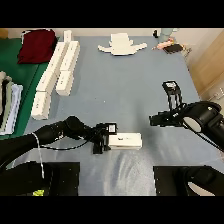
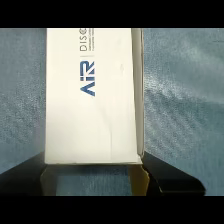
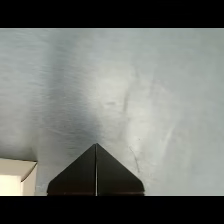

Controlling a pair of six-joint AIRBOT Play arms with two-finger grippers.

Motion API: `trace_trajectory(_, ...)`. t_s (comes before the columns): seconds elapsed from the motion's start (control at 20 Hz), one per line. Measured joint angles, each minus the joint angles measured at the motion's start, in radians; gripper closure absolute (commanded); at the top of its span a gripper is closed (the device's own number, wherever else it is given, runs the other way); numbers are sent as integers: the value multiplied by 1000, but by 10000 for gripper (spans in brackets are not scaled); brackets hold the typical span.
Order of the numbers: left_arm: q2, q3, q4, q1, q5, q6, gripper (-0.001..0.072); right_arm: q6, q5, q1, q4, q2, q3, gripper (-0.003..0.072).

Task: Fold the box.

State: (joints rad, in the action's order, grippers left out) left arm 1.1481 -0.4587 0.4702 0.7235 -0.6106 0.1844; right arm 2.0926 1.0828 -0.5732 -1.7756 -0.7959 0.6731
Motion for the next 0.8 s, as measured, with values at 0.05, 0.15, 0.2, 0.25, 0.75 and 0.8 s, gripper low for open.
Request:
trace_trajectory(0.05,-1,-5,-2,0,3,-11,189,20,20,17,1,-18,8,683)
trace_trajectory(0.15,-5,-16,-3,0,4,-34,188,50,45,35,10,-42,19,683)
trace_trajectory(0.2,-10,-21,-3,-1,4,-45,189,60,54,41,13,-49,21,683)
trace_trajectory(0.25,-16,-24,-3,-2,7,-54,189,73,62,45,13,-55,24,683)
trace_trajectory(0.75,-193,-32,375,-294,32,-636,188,105,53,56,6,-68,29,683)
trace_trajectory(0.8,-224,-32,443,-360,18,-735,188,106,53,56,5,-68,29,683)
